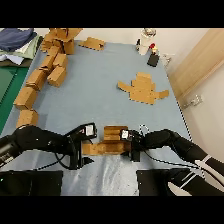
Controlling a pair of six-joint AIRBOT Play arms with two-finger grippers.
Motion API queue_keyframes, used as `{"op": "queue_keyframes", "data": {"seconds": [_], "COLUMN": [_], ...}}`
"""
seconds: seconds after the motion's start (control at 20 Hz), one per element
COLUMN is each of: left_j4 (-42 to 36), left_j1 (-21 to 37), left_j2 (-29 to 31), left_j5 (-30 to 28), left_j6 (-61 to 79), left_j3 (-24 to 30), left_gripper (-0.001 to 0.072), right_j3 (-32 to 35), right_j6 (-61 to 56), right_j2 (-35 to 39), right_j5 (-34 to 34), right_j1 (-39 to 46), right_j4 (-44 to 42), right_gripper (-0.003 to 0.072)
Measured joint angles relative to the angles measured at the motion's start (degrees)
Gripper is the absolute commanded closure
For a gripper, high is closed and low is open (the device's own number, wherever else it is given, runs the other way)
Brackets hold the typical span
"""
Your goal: Fold the box.
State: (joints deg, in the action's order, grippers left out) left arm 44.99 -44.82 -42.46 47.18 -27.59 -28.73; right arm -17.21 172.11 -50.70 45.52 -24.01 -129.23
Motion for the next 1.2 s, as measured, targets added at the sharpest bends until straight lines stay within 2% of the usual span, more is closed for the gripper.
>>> {"op": "queue_keyframes", "data": {"seconds": [0.25, 0.4, 1.0, 1.05, 1.1, 1.15, 1.2], "left_j4": [0.9, -0.4, -10.6, -10.8, -11.0, -11.2, -11.3], "left_j1": [-0.3, -0.4, -1.5, -1.8, -2.1, -2.5, -2.9], "left_j2": [-7.2, -11.4, -18.0, -18.4, -18.7, -19.0, -19.2], "left_j5": [-7.3, -9.4, -12.3, -13.1, -13.7, -14.4, -15.0], "left_j6": [7.3, 10.0, 17.3, 17.5, 17.6, 17.8, 18.0], "left_j3": [1.0, 1.2, 0.0, -0.1, -0.2, -0.2, -0.3], "left_gripper": [0.0022, 0.0022, 0.0026, 0.0136, 0.0277, 0.0310, 0.0311], "right_j3": [0.0, 0.0, 0.0, 0.0, 0.0, 0.0, 0.0], "right_j6": [0.0, 0.0, 0.0, 0.0, 0.0, 0.0, 0.0], "right_j2": [0.0, 0.0, 0.0, 0.0, 0.0, 0.0, 0.0], "right_j5": [0.0, 0.0, 0.0, 0.0, 0.0, 0.0, 0.0], "right_j1": [0.0, 0.0, 0.0, 0.0, 0.0, 0.0, 0.0], "right_j4": [0.0, 0.0, 0.0, 0.0, 0.0, 0.0, 0.0], "right_gripper": [0.0187, 0.0187, 0.0187, 0.0187, 0.0187, 0.0187, 0.0187]}}
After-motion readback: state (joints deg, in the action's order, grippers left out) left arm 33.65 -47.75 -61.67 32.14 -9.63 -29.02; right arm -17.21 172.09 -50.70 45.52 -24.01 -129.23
